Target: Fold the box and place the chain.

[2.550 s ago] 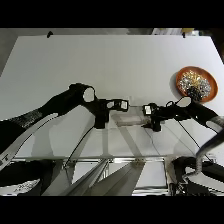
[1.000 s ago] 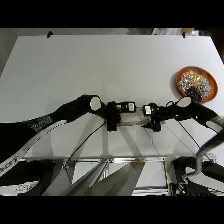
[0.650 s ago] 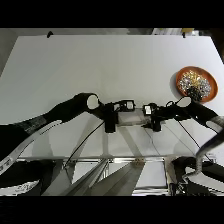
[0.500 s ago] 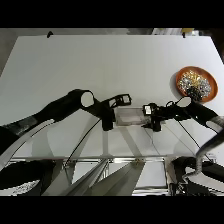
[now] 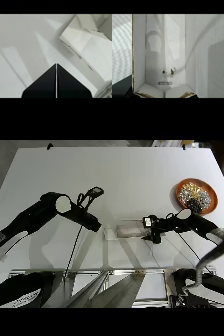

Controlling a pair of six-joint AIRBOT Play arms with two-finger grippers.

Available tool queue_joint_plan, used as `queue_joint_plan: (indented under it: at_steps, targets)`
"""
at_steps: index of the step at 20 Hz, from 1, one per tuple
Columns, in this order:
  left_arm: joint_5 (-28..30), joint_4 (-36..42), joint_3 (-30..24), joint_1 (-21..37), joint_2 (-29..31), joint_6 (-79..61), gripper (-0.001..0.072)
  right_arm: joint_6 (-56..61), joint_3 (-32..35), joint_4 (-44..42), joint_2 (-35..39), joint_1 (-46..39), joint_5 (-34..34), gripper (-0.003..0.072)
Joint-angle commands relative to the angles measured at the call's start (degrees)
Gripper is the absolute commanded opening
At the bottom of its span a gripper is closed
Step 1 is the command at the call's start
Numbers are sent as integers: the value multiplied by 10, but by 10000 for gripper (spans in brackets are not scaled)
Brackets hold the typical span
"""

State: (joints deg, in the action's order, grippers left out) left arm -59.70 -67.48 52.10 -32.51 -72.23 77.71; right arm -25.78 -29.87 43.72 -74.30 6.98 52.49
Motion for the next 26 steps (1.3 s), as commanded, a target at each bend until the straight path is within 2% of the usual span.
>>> queue_joint_plan:
  at_steps: [1,5,8,14,18,21,22,24,26]
  targets:
    - [66,44,-56,12,-9,100,6,0,-1,0,0,0,0,338]
    - [94,155,-71,11,-67,99,6,0,0,0,0,0,0,338]
    - [108,196,-71,9,-101,99,6,0,-1,0,0,0,0,338]
    - [99,225,-71,9,-107,72,9,0,0,0,0,0,0,338]
    - [96,264,-71,-1,-88,37,14,0,-1,0,0,0,0,338]
    - [107,270,-71,-12,-67,33,46,0,-1,0,0,0,0,338]
    - [111,274,-71,-16,-61,33,77,0,-1,0,0,0,0,338]
    - [117,287,-71,-23,-57,34,186,0,0,0,0,0,0,338]
    - [126,296,-71,-34,-57,34,187,0,-1,0,0,0,0,338]
